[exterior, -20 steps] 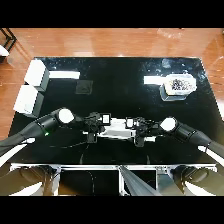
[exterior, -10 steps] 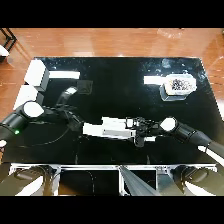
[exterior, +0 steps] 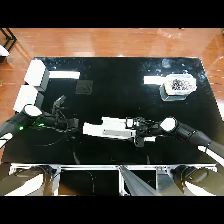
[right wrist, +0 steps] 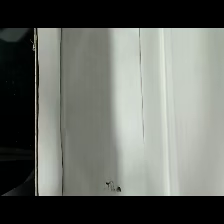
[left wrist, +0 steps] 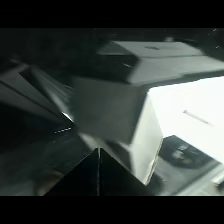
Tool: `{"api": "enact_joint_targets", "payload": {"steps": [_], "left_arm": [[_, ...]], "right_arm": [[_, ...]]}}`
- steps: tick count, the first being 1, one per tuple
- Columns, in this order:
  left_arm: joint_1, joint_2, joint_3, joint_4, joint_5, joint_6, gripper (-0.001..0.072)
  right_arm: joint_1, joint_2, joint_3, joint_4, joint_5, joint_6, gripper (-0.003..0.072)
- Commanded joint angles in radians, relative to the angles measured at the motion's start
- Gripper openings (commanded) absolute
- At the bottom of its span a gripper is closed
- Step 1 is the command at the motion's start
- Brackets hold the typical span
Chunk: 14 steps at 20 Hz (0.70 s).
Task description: Fold the box and place the chain.
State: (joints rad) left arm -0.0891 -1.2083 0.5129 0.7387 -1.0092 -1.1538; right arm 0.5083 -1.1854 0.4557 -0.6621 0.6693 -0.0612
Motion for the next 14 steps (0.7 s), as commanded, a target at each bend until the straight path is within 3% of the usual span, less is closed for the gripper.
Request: {"api": "enact_joint_targets", "payload": {"steps": [1, 3, 4, 6, 9, 14], "left_arm": [[-0.077, -0.092, -0.005, -0.128, 0.012, 0.051, 0.0020], [-0.132, -0.094, -0.002, -0.131, 0.044, 0.051, 0.0058], [-0.148, -0.089, 0.008, -0.130, 0.043, 0.051, 0.0217], [-0.151, -0.074, 0.045, -0.127, -0.007, 0.051, 0.0621], [-0.147, -0.058, 0.112, -0.121, -0.103, 0.050, 0.0639], [-0.187, -0.043, 0.143, -0.122, -0.120, 0.047, 0.0639]], "right_arm": [[0.001, -0.001, 0.000, 0.000, -0.001, 0.000, 0.0295], [0.001, -0.001, 0.000, 0.000, -0.001, 0.000, 0.0294], [0.001, -0.001, 0.000, 0.000, -0.001, 0.000, 0.0295], [0.001, -0.001, 0.000, 0.000, -0.001, 0.001, 0.0295], [0.001, -0.001, 0.000, 0.000, -0.001, 0.001, 0.0295], [0.001, -0.001, 0.000, 0.000, -0.002, 0.001, 0.0295]]}}
